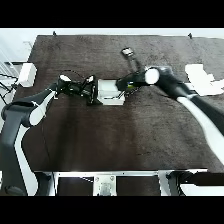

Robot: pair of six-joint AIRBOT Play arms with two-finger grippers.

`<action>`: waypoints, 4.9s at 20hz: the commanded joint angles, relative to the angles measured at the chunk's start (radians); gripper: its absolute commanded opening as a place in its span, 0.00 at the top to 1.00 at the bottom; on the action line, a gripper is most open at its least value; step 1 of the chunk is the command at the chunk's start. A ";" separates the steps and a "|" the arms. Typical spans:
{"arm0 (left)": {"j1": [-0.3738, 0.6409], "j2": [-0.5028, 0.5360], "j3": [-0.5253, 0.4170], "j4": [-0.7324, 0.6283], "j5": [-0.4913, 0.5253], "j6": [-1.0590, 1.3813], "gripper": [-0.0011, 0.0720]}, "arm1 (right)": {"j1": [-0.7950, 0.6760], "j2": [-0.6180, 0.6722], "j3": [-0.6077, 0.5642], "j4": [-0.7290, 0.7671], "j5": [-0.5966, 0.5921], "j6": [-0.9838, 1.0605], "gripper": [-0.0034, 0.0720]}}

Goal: Fold the box and place the chain.

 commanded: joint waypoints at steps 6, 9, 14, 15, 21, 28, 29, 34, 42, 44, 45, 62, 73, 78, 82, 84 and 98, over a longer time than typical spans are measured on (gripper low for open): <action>0.000 0.000 0.000 0.000 0.000 0.000 0.26 | -0.384 0.057 -0.338 0.080 -0.351 0.193 0.32; 0.000 0.000 0.000 0.000 0.000 0.000 0.26 | -0.356 -0.096 -0.245 0.107 -0.379 0.192 0.32; 0.000 0.000 0.000 0.000 0.000 0.000 0.26 | -0.299 -0.280 -0.045 0.132 -0.363 0.192 0.32; 0.000 0.000 0.000 0.000 0.001 0.000 0.26 | -0.296 -0.306 -0.017 0.141 -0.363 0.193 0.32; 0.000 0.000 0.000 0.000 0.000 0.000 0.26 | -0.298 -0.399 0.089 0.169 -0.362 0.193 0.51; 0.000 0.000 0.000 0.000 0.000 0.000 0.26 | -0.286 -0.280 0.079 0.095 -0.274 0.192 0.94; 0.000 0.000 0.000 0.000 0.000 0.000 0.26 | -0.278 -0.230 0.079 0.064 -0.241 0.192 0.94; 0.000 0.000 0.000 0.000 0.000 0.000 0.26 | -0.200 0.086 0.079 -0.058 -0.002 0.193 0.94; 0.000 0.000 0.000 0.000 0.000 0.000 0.26 | 0.013 0.230 0.071 -0.093 0.038 0.216 0.94; 0.000 0.000 0.000 0.000 0.000 0.000 0.26 | 0.061 0.229 0.061 -0.093 0.037 0.230 0.94; 0.000 0.000 0.000 0.000 0.000 0.000 0.26 | 0.082 0.229 0.060 -0.093 0.037 0.230 0.94; 0.000 0.000 0.000 0.000 0.000 0.000 0.26 | 0.209 0.029 -0.150 -0.086 -0.316 0.309 0.94; 0.000 0.000 0.000 0.000 0.000 0.000 0.26 | 0.157 -0.069 -0.161 -0.106 -0.352 0.324 0.42; 0.000 0.000 0.000 0.000 0.000 0.000 0.26 | -0.085 0.184 -0.240 -0.258 -0.234 0.333 0.42; 0.000 0.000 0.000 0.000 0.001 0.000 0.26 | -0.323 0.090 -0.313 -0.130 -0.369 0.402 0.33; 0.000 0.000 0.000 0.000 0.000 0.000 0.26 | -0.336 -0.023 -0.278 -0.102 -0.427 0.402 0.33; 0.000 0.000 0.000 0.000 0.000 0.000 0.26 | -0.281 -0.386 0.056 -0.078 -0.418 0.384 0.94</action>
